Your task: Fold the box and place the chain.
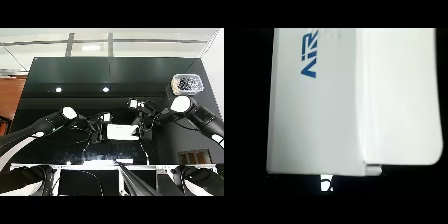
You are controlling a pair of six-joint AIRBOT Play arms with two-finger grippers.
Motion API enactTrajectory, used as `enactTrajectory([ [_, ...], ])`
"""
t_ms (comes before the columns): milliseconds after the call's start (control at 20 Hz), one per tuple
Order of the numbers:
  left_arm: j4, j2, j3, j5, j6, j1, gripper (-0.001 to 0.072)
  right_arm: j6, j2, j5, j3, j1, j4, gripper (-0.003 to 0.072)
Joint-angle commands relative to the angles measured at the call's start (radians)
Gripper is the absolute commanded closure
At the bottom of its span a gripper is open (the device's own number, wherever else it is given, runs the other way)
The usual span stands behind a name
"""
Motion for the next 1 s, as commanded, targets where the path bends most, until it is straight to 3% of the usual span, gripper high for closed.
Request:
enactTrajectory([
  [0, 0.000, 0.000, 0.001, 0.001, 0.001, 0.000, 0.0306, -0.008, 0.000, -0.016, -0.002, 0.006, -0.014, 0.0394],
  [50, 0.000, 0.000, 0.001, 0.001, 0.001, 0.000, 0.0305, -0.008, 0.000, -0.016, -0.002, 0.006, -0.018, 0.0464],
  [650, 0.000, 0.000, 0.001, 0.001, 0.001, 0.000, 0.0305, -0.008, 0.000, -0.030, -0.041, 0.006, -0.014, 0.0463],
  [750, 0.000, 0.000, 0.001, 0.000, 0.001, 0.000, 0.0305, -0.007, 0.000, -0.030, -0.042, 0.006, -0.002, 0.0401],
  [950, 0.000, 0.000, 0.001, 0.000, 0.001, 0.000, 0.0305, -0.007, 0.000, -0.035, -0.047, 0.006, 0.011, 0.0401],
])
